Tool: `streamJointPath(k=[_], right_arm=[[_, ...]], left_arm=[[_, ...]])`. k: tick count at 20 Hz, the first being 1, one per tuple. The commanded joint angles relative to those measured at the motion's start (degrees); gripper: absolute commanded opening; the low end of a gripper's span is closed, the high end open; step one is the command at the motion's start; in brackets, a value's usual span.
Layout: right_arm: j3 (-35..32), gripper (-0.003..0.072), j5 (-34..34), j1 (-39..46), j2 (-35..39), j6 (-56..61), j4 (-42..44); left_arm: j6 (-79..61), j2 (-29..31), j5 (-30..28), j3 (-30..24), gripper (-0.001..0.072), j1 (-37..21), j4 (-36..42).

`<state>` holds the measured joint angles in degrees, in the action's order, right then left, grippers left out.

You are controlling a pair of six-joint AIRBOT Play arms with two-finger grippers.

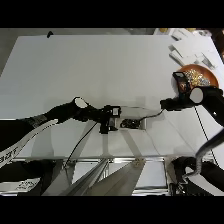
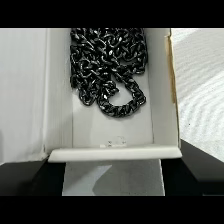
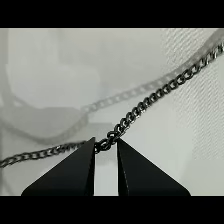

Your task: Fold the box and place the chain.

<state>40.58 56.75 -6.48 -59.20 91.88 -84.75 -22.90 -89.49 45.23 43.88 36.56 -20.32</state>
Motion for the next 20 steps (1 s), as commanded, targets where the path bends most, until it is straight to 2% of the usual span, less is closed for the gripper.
streamJointPath(k=[1,5,9,16,20], right_arm=[[0.0,0.0015,4.3,-0.2,8.4,-4.2,8.2],[0.0,0.0016,9.2,-6.7,15.6,-9.4,21.2],[0.0,0.0016,7.6,-16.0,18.7,-9.9,30.6],[0.0,0.0016,-5.4,-25.8,18.3,-6.3,31.2],[0.0,0.0017,-8.4,-26.6,15.3,-6.4,29.8]], left_arm=[[0.0,0.0,0.0,0.0,0.0089,0.0,0.0],[0.0,0.0,0.0,0.0,0.0089,0.0,0.0],[0.0,0.0,0.0,0.0,0.0089,0.0,0.0],[0.0,0.0,0.0,0.0,0.0089,0.0,0.0],[0.0,0.0,0.0,0.0,0.0089,0.0,0.0]])
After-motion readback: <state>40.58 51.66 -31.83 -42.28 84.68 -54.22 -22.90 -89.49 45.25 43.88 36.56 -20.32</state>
